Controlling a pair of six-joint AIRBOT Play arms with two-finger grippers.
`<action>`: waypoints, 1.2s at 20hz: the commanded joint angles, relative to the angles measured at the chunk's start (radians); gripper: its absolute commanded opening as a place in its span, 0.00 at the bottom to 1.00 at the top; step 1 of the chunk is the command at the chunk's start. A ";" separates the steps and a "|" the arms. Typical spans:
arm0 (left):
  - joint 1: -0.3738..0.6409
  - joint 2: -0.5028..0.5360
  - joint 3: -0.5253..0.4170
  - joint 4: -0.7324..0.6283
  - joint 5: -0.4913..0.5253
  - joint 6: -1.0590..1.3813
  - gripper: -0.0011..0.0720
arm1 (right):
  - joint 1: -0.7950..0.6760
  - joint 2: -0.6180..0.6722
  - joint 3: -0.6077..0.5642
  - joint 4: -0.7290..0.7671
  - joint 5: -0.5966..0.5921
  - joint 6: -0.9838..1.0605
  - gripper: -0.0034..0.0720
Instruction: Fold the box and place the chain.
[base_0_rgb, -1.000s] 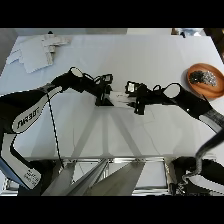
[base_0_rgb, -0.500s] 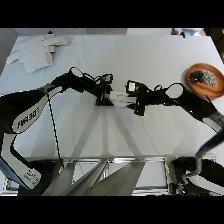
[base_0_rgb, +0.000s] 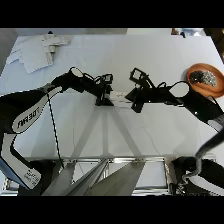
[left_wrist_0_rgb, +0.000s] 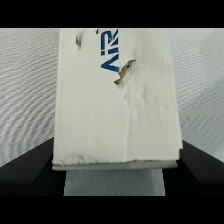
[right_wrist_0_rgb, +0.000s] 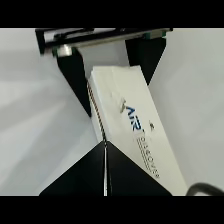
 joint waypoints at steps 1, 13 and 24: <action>0.000 0.000 0.000 0.001 -0.002 0.000 0.55 | 0.000 -0.020 0.024 0.198 -0.006 0.193 0.06; 0.000 0.000 0.000 0.001 -0.002 -0.001 0.55 | 0.027 -0.292 0.060 0.249 -0.036 0.641 0.06; 0.000 0.000 0.000 0.000 -0.002 0.000 0.55 | 0.056 -0.292 0.060 0.032 -0.016 0.707 0.06</action>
